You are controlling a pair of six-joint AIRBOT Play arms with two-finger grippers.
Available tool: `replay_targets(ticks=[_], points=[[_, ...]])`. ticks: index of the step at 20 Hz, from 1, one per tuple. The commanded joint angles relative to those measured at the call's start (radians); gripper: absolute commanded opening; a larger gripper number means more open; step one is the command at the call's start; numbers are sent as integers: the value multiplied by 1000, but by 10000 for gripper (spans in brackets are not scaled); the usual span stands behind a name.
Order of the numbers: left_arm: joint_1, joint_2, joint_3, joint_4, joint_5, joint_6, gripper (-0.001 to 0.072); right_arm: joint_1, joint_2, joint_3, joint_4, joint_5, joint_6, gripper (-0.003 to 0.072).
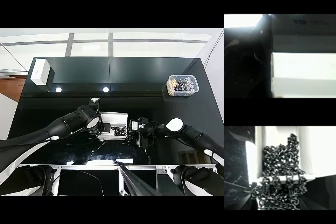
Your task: Fold the box and place the chain.
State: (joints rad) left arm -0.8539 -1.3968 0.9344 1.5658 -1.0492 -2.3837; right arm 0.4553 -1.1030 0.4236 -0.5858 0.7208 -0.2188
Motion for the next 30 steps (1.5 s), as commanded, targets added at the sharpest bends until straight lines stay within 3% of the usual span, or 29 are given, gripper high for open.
replay_targets(ticks=[1,8,9,10,11,14,15,16,24,30], points=[[0,0,0,0,1,0,27,10,-29,-2,19,-61,-5,720],[0,0,0,0,1,0,27,23,-46,0,32,-81,4,708],[0,0,0,0,1,0,27,23,-45,0,31,-71,14,565],[0,0,0,0,0,0,27,23,-45,0,26,-58,18,354],[0,0,0,0,0,0,27,23,-45,0,19,-44,20,236],[0,0,0,0,0,0,27,21,-42,0,-29,-40,98,238],[0,0,0,0,-1,0,27,22,-34,0,-63,-37,123,89],[0,0,0,0,-2,0,27,21,-21,0,-80,-24,137,41],[0,0,0,0,-2,0,27,-51,260,51,-227,40,511,40],[0,0,0,0,-1,0,27,-113,349,333,-222,307,722,40]])
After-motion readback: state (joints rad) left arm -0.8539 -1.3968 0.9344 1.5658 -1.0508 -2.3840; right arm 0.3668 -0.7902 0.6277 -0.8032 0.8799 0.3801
